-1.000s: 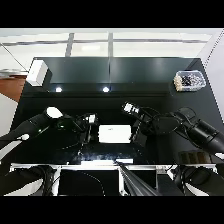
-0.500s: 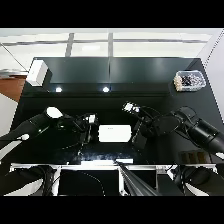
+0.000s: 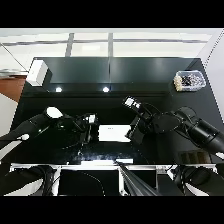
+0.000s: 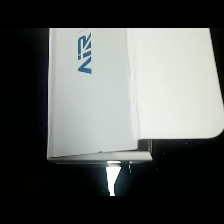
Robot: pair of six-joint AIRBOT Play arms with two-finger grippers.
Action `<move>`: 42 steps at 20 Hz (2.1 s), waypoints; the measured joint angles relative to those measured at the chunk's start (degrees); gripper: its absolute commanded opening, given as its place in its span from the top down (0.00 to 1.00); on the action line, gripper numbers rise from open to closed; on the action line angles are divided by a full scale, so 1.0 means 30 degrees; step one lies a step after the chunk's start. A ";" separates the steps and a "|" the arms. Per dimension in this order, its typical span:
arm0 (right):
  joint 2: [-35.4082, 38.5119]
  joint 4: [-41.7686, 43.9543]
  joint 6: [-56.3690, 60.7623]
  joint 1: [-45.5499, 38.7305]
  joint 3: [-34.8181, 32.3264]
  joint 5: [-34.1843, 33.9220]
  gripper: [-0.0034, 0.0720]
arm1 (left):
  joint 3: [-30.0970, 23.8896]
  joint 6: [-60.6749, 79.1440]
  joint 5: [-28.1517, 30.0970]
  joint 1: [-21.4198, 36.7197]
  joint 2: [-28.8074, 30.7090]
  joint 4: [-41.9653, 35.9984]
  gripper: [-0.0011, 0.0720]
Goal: Fold the box and place the chain.
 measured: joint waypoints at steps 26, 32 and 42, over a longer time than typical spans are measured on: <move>-0.0532 -0.0226 -0.1923 0.0568 0.2506 -0.3067 0.04 | 0.0000 0.0000 0.0000 0.0000 0.0000 0.0000 0.33; -0.2433 0.0408 -0.1763 0.0386 0.2805 -0.2812 0.04 | 0.0000 0.0000 -0.0007 0.0000 0.0000 -0.0007 0.33; -0.3293 0.0619 -0.1858 0.0372 0.3672 -0.3439 0.04 | 0.0000 -0.0007 -0.0007 0.0000 0.0000 0.0000 0.32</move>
